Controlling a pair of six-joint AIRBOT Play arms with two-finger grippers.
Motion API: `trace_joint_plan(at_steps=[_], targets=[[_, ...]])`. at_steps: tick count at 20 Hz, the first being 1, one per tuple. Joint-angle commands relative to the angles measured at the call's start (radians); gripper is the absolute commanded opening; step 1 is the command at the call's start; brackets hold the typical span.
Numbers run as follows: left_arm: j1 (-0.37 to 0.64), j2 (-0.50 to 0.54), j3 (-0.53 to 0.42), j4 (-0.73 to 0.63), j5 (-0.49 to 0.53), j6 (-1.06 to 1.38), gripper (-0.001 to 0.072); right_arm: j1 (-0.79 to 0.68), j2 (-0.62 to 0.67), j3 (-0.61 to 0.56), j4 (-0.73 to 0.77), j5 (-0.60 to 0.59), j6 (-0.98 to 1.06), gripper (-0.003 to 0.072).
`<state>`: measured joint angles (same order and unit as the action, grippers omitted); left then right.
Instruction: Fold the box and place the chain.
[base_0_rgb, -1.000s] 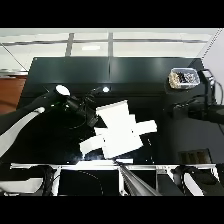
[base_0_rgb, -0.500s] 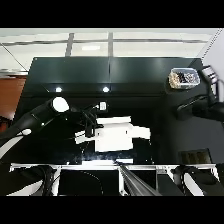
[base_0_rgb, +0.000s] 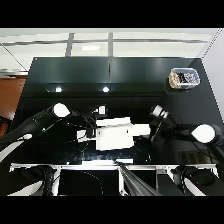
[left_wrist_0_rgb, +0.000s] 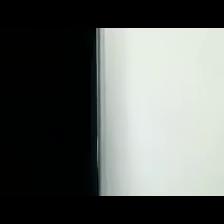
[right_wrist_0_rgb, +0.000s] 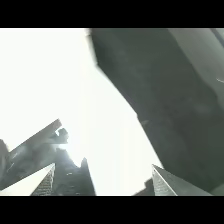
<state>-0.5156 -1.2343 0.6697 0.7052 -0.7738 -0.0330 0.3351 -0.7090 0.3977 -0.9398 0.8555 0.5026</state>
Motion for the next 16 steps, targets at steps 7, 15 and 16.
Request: trace_joint_plan(at_steps=[7, 15, 16], targets=[[-0.001, -0.021, -0.003, 0.004, -0.002, 0.09, 0.0032, 0.186, -0.119, -0.051, 0.002, -0.082, -0.279, 0.0714], [0.0, -0.059, -0.001, 0.01, -0.032, 0.114, 0.0032, 0.191, -0.144, -0.051, 0.08, -0.082, -0.34, 0.0713], [0.0, -0.058, -0.001, 0.008, -0.037, 0.111, 0.0032, 0.191, -0.145, -0.051, 0.107, -0.082, -0.34, 0.0713]])
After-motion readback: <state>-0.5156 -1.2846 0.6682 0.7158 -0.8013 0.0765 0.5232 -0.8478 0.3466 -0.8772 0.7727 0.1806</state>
